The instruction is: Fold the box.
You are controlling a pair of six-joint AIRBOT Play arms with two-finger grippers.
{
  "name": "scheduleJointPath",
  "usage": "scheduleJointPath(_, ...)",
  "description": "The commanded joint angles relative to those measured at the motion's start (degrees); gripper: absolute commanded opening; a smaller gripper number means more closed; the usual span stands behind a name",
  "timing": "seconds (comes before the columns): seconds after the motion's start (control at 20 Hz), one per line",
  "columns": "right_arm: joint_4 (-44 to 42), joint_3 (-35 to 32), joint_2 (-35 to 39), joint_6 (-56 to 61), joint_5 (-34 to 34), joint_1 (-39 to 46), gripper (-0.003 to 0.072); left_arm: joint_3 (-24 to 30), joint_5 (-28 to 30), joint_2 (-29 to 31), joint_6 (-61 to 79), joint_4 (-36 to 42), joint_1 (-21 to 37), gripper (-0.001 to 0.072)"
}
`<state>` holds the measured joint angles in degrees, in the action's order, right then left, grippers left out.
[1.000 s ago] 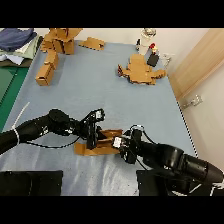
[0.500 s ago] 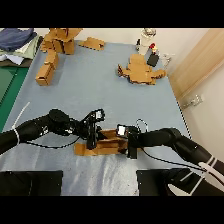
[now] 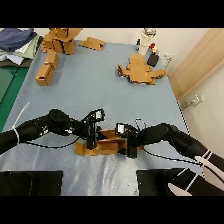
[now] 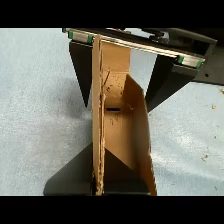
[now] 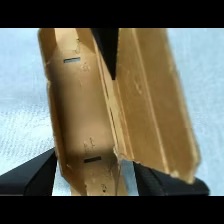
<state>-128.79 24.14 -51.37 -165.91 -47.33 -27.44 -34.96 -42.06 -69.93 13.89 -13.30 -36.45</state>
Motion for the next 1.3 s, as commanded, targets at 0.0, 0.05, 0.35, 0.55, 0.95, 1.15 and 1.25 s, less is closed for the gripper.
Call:
scheduleJointPath(0.0, 0.0, 0.1, -0.6, -0.2, -0.8, 0.1, 0.0712, 0.0, 0.0, 0.0, 0.0, 0.0, 0.0, 0.0013)
scheduleJointPath(0.05, 0.0, 0.1, -1.3, -0.2, -0.8, 0.1, 0.0712, 0.0, 0.0, 0.0, 0.0, 0.0, 0.0, 0.0013)
scheduleJointPath(0.35, -0.6, 0.1, -6.5, -3.7, -0.9, -0.1, 0.0709, 0.0, 0.0, 0.0, 0.0, 0.0, 0.0, 0.0013)
scheduleJointPath(0.55, -0.7, 0.1, -6.4, -4.2, -0.9, -0.1, 0.0698, 0.0, 0.0, 0.0, 0.0, 0.0, 0.0, 0.0013)
scheduleJointPath(0.95, -0.9, 0.1, -6.4, -5.8, -0.9, -0.1, 0.0571, 0.0, 0.0, 0.0, 0.0, 0.0, 0.0, 0.0013)
scheduleJointPath(1.15, -0.9, 0.1, -6.5, -5.8, -1.0, -0.2, 0.0570, 0.0, 0.0, 0.0, 0.0, 0.0, 0.0, 0.0013)
scheduleJointPath(1.25, -0.9, 0.1, -6.5, -5.8, -1.0, -0.2, 0.0568, 0.0, 0.0, 0.0, 0.0, 0.0, 0.0, 0.0013)
